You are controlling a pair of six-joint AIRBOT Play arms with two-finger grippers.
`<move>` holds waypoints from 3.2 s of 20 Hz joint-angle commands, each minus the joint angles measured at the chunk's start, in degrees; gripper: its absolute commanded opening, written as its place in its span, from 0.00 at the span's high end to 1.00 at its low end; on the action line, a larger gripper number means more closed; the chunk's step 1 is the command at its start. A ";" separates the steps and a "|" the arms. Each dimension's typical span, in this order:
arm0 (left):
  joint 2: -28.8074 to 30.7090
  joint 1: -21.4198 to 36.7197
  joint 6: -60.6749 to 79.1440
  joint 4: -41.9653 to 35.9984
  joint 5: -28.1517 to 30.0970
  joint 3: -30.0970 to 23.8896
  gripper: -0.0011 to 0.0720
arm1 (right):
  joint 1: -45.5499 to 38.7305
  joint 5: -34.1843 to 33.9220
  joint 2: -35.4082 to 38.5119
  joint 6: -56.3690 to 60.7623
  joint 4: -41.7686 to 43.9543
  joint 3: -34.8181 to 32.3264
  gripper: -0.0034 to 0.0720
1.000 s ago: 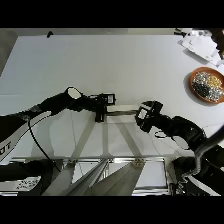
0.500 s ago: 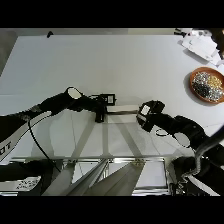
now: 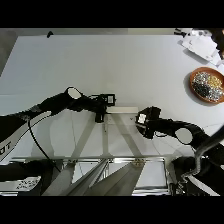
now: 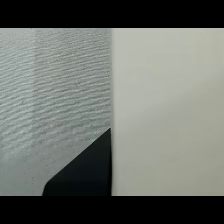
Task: Fold the box and place the chain.
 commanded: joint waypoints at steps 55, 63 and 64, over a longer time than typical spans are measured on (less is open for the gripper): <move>0.00 -0.02 -0.02 -0.02 -0.11 0.02 0.97 | 1.49 -7.91 3.65 6.19 -10.14 -2.45 0.10; -0.02 -0.02 -0.02 -0.02 -0.11 0.02 0.97 | 1.51 -5.73 0.00 -0.37 -3.30 -1.73 0.10; 0.00 -0.02 -0.02 -0.02 -0.09 0.02 0.97 | 1.51 -3.69 0.24 -2.25 -4.26 -1.77 0.10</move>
